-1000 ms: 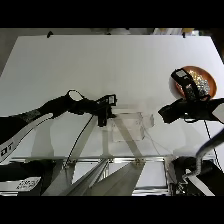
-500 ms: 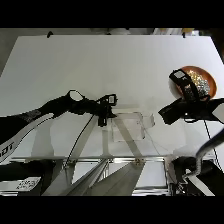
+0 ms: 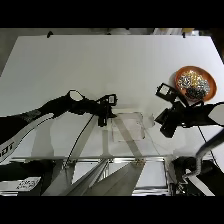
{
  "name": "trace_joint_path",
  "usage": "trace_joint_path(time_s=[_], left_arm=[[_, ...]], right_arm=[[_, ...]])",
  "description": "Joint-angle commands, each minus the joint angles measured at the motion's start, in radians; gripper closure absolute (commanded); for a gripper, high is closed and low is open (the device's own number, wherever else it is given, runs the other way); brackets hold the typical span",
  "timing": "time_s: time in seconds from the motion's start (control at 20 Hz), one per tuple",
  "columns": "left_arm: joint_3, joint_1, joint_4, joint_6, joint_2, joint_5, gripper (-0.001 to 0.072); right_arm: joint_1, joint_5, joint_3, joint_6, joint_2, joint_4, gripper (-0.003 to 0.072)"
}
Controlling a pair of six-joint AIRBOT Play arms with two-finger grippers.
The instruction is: Fold the box and place the chain.
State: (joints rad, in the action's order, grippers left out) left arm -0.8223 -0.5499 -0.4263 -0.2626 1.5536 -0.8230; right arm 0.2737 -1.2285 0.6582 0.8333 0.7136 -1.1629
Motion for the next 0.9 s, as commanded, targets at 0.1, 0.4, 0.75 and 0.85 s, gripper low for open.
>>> trace_joint_path(time_s=[0.1,0.4,0.75,0.85], left_arm=[[0.000,-0.001,0.035,0.000,0.000,0.000,0.0698],[-0.007,-0.001,-0.004,0.022,-0.016,0.013,0.0705],[-0.085,-0.001,-0.126,0.109,-0.008,-0.017,0.0707],[-0.085,-0.004,-0.132,0.106,0.006,-0.020,0.0706]], right_arm=[[0.000,0.008,-0.042,-0.087,-0.001,0.037,0.0668],[0.000,0.043,-0.042,-0.086,-0.001,0.034,0.0668],[0.000,0.051,-0.042,-0.086,0.000,0.034,0.0668],[0.000,0.051,-0.042,-0.086,-0.001,0.034,0.0668]])
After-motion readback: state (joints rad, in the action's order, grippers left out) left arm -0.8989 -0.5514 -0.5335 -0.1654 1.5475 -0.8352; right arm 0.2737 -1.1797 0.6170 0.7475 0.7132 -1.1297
